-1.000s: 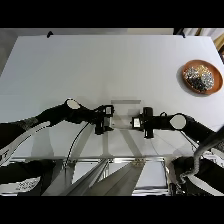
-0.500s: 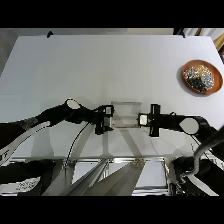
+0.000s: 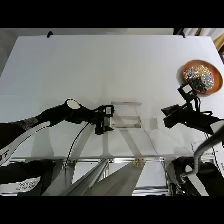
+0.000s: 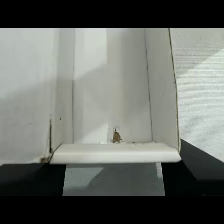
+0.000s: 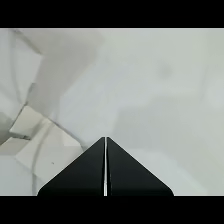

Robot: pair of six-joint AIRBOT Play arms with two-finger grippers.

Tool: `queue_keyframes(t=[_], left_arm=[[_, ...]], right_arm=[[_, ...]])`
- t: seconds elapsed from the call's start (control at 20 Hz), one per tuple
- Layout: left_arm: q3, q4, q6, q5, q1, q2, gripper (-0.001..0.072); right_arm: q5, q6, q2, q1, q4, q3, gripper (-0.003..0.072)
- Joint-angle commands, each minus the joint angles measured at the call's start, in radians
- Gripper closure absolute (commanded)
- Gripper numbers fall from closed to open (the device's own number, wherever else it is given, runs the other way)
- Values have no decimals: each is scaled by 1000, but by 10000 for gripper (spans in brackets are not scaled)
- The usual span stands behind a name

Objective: Fold the box and place the chain.

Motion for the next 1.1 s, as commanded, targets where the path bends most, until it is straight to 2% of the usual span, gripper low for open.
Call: queue_keyframes(t=[0.0, 0.15, 0.25, 0.4, 0.65, 1.05], left_arm=[[0, 0, 0, 0, 0, 0, 497], [0, 0, 0, 0, 0, 0, 497], [0, 0, 0, 0, 0, 0, 497], [0, 0, 0, 0, 0, 0, 497], [0, 0, 0, 0, 0, 0, 497], [0, 0, 0, 0, 0, 0, 497]], right_arm=[[37, 240, -92, -34, -95, -1, 671], [51, 325, -224, -23, -73, 0, 672], [73, 323, -312, -10, -4, 0, 672], [92, 320, -410, 24, 13, 0, 672], [97, 199, -443, 90, 206, 0, 673], [88, 171, -430, 95, 268, 0, 672]])
